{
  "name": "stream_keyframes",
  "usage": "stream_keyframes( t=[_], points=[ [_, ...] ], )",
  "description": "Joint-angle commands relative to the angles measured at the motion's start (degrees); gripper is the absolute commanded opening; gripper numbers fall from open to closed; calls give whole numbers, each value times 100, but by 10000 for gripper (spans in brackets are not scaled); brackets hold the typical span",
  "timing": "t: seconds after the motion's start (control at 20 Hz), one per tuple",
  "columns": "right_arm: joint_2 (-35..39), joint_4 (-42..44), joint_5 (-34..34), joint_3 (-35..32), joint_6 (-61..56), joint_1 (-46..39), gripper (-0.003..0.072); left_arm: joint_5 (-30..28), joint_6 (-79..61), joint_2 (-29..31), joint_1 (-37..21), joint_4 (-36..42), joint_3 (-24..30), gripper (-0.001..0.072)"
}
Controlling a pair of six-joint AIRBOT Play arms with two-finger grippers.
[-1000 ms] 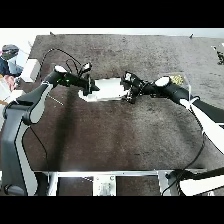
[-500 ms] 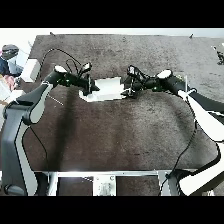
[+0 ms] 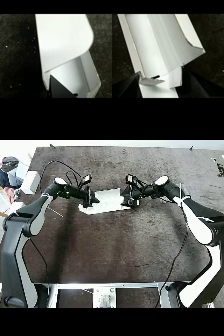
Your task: Fold the box and place the chain.
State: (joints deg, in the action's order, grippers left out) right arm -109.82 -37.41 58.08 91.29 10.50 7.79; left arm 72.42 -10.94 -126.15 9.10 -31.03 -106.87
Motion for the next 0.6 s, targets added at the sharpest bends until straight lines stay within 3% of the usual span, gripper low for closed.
stream_keyframes(
  t=[0.0,0.55],
  points=[
    [-229,-74,295,367,-72,2,720,4,-2,-2,2,0,2,13],
    [-544,297,903,662,0,7,720,2,0,-2,2,0,2,13]
  ],
)
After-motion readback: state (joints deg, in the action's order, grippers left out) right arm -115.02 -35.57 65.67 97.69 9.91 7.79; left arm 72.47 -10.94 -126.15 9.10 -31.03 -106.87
